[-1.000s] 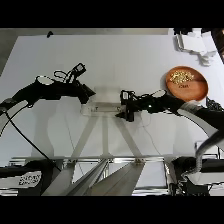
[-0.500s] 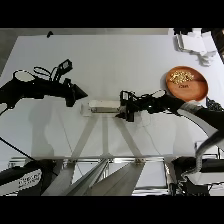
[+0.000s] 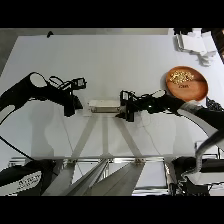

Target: Fold the box and place the chain.

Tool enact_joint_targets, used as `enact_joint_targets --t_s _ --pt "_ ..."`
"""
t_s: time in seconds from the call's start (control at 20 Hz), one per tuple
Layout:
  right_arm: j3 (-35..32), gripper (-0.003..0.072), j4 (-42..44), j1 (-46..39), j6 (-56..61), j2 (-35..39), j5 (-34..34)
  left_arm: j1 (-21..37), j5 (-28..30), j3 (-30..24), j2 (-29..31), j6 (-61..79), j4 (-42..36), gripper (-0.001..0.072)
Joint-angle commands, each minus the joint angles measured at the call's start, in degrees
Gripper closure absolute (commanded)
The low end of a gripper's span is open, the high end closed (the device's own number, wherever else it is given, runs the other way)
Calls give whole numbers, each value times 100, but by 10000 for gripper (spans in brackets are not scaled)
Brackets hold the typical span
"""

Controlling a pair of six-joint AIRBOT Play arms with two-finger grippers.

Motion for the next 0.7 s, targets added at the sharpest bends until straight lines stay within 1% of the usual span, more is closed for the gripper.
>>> enact_joint_targets --t_s 0.0,0.05,0.15,0.25,0.35,0.4,0.45,0.5,0.55,0.6,0.65 --pt "2 164 0 2 2 0 0 -63 151 -4 -219 -815 1126 705" --pt "2 164 0 2 2 0 0 -59 157 -13 -297 -826 1115 704" --pt "4 164 0 2 2 0 0 -59 175 -13 -396 -599 826 702" --pt "4 164 2 2 2 0 0 -59 249 -13 -402 -17 420 701" --pt "4 164 0 2 2 0 0 9 391 -13 -404 623 -46 684" --pt "4 164 0 2 2 0 0 59 442 -13 -413 962 -284 547" --pt "4 164 0 2 2 0 2 136 483 -17 -444 1327 -555 308" --pt "2 164 0 2 2 -2 0 208 560 -26 -487 1622 -809 168" --pt "2 164 0 2 2 0 0 286 616 -26 -551 1950 -1054 104" --pt "2 164 0 2 2 0 2 350 619 -26 -614 2315 -1281 73" --pt "4 164 0 2 2 0 0 407 601 -26 -680 2671 -1515 60"
